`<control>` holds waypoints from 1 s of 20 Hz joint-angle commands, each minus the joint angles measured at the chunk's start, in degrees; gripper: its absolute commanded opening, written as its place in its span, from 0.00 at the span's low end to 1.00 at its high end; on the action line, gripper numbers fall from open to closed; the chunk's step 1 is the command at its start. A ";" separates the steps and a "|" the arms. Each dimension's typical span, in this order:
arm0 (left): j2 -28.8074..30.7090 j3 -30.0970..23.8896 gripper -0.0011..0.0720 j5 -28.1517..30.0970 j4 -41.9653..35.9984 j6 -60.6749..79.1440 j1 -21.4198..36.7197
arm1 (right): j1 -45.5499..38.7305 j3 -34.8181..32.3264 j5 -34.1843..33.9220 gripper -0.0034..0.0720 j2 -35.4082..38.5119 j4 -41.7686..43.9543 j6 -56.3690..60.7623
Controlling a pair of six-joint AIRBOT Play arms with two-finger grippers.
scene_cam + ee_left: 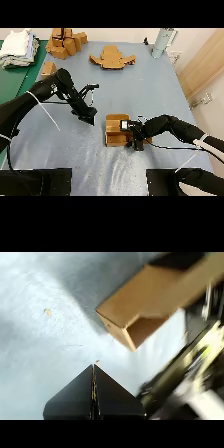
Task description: Fold the box.
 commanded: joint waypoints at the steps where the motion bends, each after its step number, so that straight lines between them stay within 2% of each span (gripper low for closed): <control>1: 2.97 -5.07 0.03 4.74 -0.26 18.62 -1.57 | -0.02 -0.02 -0.02 0.71 0.02 0.00 0.02; 4: 10.29 -15.69 0.03 17.79 0.92 27.02 -5.90 | -0.02 -0.02 -0.02 0.71 0.02 0.00 0.02; 5: 12.37 -19.32 0.03 22.18 -0.79 31.78 -6.01 | -0.02 -0.02 -0.02 0.71 0.02 0.00 0.02; 7: 15.15 -26.08 0.03 29.42 -5.62 48.50 -5.90 | -0.02 -0.02 -0.02 0.71 0.02 0.00 0.02; 8: 15.56 -28.72 0.08 31.58 -9.25 57.72 -5.95 | -0.02 -0.02 -0.02 0.71 0.02 0.00 0.02; 9: 15.54 -30.77 0.65 33.53 -13.75 65.83 -6.27 | -0.02 -0.02 -0.02 0.71 0.02 0.00 0.02; 10: 15.54 -32.54 0.97 36.74 -18.23 71.65 -6.91 | -0.02 -0.02 -0.04 0.71 0.02 0.00 0.02; 12: 15.52 -34.56 0.97 42.01 -23.32 76.63 -8.85 | -0.02 -0.02 -0.02 0.71 0.02 0.00 0.02; 14: 14.99 -34.77 0.97 45.48 -24.39 76.59 -11.26 | -0.02 -0.02 -0.04 0.71 0.02 0.00 0.02; 20: 12.17 -34.75 0.97 47.36 -24.85 76.39 -14.84 | -0.02 -0.02 -0.02 0.71 0.02 0.00 0.02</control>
